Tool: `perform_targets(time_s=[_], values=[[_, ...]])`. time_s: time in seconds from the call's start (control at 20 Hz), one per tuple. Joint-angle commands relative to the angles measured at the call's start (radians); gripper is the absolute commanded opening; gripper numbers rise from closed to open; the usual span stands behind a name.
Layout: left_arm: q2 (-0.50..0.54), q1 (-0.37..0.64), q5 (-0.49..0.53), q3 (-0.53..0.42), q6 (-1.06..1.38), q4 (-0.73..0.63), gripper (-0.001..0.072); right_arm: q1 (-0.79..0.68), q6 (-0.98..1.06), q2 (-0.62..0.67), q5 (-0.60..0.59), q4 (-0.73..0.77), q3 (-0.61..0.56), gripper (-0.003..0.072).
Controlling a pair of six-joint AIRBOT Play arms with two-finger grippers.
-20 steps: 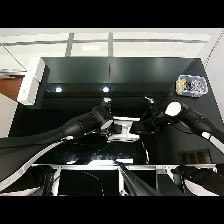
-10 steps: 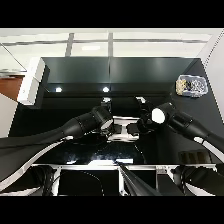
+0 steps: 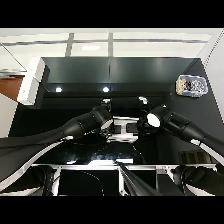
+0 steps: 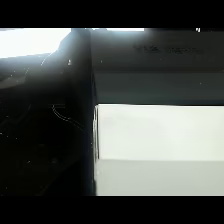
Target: Fold the box and place the chain.
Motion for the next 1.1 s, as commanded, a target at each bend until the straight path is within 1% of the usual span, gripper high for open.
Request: perform_targets(time_s=[0.0,0.15,0.55,0.65,0.7,0.8,0.85,1.05], values=[[0.0,0.0,-0.001,0.001,-0.001,0.001,0.0033,0.004,0.043,-0.026,0.027,0.002,0.005,0.0244],[0.0,0.0,0.001,0.001,-0.003,0.001,0.0033,0.008,0.043,-0.039,0.037,0.006,0.033,0.0243],[0.0,0.0,0.001,0.001,-0.003,0.0,0.0033,0.02,0.048,-0.09,0.041,0.027,0.038,0.0242],[0.0,0.0,0.0,0.001,-0.003,0.0,0.0033,0.02,0.051,-0.09,0.041,0.023,0.04,0.0183],[0.0,0.0,-0.001,0.001,-0.003,0.0,0.0033,0.02,0.051,-0.091,0.042,0.023,0.04,0.0135],[0.0,0.0,-0.001,0.001,-0.003,0.0,0.0032,0.02,0.056,-0.092,0.043,0.024,0.04,0.0124],[0.0,0.0,-0.001,0.001,-0.003,0.0,0.0033,0.021,0.056,-0.092,0.043,0.025,0.04,0.0056],[0.0,0.0,-0.001,0.001,-0.003,0.0,0.0033,0.028,0.058,-0.093,0.038,0.024,0.04,0.0054]])
